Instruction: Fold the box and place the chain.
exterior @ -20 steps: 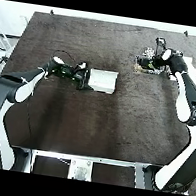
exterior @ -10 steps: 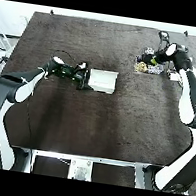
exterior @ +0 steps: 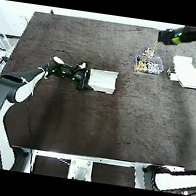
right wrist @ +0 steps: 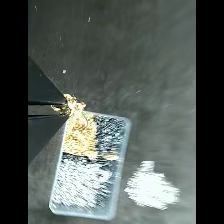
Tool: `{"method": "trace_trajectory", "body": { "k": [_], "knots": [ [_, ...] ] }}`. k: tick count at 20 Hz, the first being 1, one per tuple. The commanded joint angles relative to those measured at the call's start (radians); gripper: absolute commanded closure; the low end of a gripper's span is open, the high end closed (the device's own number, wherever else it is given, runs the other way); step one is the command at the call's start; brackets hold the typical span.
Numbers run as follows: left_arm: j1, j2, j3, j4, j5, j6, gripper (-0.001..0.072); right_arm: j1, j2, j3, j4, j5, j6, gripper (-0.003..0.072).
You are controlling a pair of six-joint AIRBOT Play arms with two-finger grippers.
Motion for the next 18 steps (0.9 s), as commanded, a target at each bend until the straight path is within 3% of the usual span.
{"method": "trace_trajectory", "body": {
  "k": [1, 9, 18],
  "knots": [
    [0.0, 0.0, 0.0, 0.0, 0.0, 0.0, 0.0248, 0.049, 0.134, 0.0, -0.011, 0.039, -0.027, 0.0677],
    [0.0, 0.0, 0.0, 0.0, 0.0, 0.0, 0.0248, 0.241, 0.264, 0.0, -0.011, 0.281, -0.052, 0.0676],
    [0.0, 0.0, 0.0, 0.0, 0.0, 0.0, 0.0248, 0.422, 0.263, -0.059, -0.01, 0.349, -0.051, 0.0676]
  ]
}}
